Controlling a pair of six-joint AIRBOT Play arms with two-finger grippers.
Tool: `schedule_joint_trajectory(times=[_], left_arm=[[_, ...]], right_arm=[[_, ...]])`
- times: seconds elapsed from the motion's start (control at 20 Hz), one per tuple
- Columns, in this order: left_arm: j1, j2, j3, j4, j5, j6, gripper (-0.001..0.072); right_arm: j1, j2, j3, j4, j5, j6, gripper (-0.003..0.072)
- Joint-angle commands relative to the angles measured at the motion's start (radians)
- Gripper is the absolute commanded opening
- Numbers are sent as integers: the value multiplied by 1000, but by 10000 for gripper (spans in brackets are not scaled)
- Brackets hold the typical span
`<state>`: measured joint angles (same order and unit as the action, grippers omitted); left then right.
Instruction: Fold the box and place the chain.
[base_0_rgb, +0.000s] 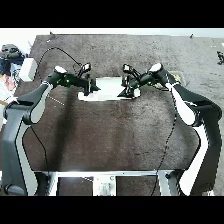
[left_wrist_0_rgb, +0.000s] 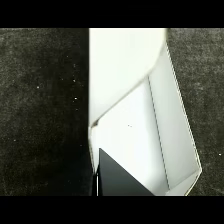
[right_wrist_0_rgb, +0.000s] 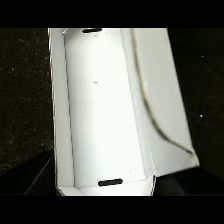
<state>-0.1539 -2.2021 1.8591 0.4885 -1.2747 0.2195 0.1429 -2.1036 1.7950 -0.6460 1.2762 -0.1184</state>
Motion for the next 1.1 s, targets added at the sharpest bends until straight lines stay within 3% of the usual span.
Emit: schedule_joint_trajectory(times=[0.0,1.05], left_arm=[[1,0,0,0,3,-2,12],[1,0,0,0,3,-2,12]], right_arm=[[1,-34,2,-5,18,11,601],[19,-38,2,-5,-51,-74,598]])
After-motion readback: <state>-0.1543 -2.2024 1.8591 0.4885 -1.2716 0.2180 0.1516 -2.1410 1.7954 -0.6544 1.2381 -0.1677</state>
